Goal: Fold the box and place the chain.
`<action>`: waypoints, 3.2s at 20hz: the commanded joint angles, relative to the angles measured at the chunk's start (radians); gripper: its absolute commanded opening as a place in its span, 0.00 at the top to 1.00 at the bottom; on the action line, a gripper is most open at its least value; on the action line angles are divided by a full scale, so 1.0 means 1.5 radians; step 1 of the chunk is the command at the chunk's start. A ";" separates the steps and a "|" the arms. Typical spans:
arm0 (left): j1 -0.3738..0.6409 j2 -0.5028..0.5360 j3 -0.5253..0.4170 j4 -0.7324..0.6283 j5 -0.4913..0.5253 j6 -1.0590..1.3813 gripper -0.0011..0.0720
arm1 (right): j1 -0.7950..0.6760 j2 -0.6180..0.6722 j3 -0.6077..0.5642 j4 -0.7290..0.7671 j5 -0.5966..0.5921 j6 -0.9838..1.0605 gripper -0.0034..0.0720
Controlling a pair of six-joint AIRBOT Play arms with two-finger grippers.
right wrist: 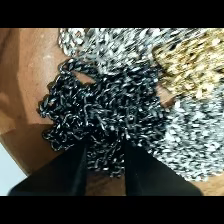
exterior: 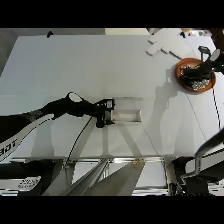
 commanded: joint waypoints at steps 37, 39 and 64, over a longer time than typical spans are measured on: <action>0.000 0.001 0.001 0.000 0.000 0.000 0.94 | 0.255 0.556 0.000 0.297 0.363 -0.125 0.93; 0.000 0.001 0.001 0.000 0.000 0.000 0.94 | 0.271 0.567 0.000 0.297 0.365 -0.124 0.93; 0.000 0.001 0.001 0.000 0.000 0.000 0.94 | 0.523 0.472 -0.424 0.300 -0.052 -0.227 0.93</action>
